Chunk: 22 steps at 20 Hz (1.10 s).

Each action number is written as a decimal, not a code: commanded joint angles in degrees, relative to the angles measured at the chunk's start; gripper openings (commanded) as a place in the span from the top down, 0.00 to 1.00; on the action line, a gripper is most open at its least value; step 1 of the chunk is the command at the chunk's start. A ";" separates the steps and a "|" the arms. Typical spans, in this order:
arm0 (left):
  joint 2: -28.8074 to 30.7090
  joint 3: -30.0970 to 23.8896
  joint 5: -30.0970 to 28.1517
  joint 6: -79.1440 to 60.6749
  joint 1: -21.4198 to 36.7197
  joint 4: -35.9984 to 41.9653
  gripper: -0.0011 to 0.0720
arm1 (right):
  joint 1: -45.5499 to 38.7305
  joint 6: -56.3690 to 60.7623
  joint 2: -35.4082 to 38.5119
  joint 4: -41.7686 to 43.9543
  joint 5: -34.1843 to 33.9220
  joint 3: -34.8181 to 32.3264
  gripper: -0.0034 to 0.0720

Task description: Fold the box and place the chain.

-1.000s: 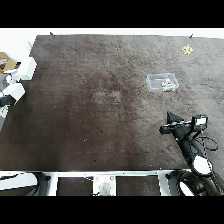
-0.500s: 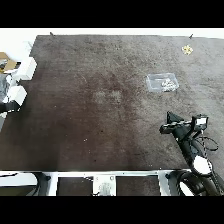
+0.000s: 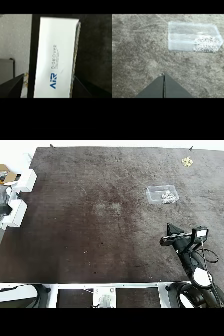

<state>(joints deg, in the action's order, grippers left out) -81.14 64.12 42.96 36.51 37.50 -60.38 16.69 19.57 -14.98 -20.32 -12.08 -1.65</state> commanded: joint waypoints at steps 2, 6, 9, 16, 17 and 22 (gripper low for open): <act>6.16 8.07 6.69 -0.07 -0.02 12.39 0.02 | 0.04 0.00 0.04 0.02 -0.02 -0.02 0.96; 12.57 15.37 13.05 -5.77 -0.07 35.82 0.21 | 0.04 0.00 0.04 0.02 -0.04 -0.02 0.96; 16.70 19.15 17.20 -7.34 -0.09 45.62 0.97 | 0.04 0.02 0.04 0.02 -0.11 -0.04 0.96; 36.00 10.93 -2.23 -11.63 -16.20 41.99 0.98 | 0.04 0.24 0.02 0.04 -0.44 -0.13 0.96; 39.41 7.61 -5.81 -11.69 -19.39 40.17 0.98 | 0.04 0.24 0.02 0.04 -0.42 -0.13 0.96; 56.74 -15.98 -19.19 -13.05 -31.23 37.68 0.98 | 0.04 0.68 0.04 0.02 -0.44 -0.13 0.96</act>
<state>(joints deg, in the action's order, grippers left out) -33.95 60.27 33.74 24.77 12.73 -20.60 16.69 20.01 -14.98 -20.29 -12.49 -1.76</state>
